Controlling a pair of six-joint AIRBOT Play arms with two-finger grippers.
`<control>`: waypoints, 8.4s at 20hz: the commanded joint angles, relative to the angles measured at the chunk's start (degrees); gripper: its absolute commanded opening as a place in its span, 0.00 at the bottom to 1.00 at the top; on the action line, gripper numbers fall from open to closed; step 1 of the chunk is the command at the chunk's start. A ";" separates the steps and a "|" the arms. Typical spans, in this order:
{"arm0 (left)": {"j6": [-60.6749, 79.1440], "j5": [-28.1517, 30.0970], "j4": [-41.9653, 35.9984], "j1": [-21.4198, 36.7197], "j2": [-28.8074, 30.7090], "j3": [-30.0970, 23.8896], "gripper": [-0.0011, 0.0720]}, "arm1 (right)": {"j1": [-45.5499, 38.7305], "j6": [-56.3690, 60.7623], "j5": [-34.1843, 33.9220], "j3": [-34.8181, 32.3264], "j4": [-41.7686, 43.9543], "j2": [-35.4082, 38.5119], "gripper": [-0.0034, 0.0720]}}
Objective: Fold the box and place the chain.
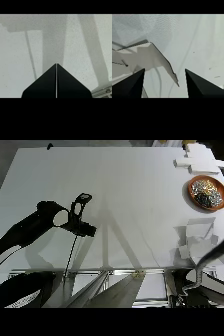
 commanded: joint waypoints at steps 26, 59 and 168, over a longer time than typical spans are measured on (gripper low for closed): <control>0.00 0.04 -0.02 -0.02 0.00 -0.02 0.03 | 55.60 1.73 -1.51 -19.74 45.83 23.63 0.07; 86.23 18.03 -65.05 10.49 -7.52 -18.51 0.96 | 65.02 6.56 -7.78 -21.79 45.66 23.63 0.07; 103.89 15.41 -31.91 3.10 -18.14 2.91 0.03 | 65.02 -0.52 -4.44 -12.11 42.07 23.69 0.07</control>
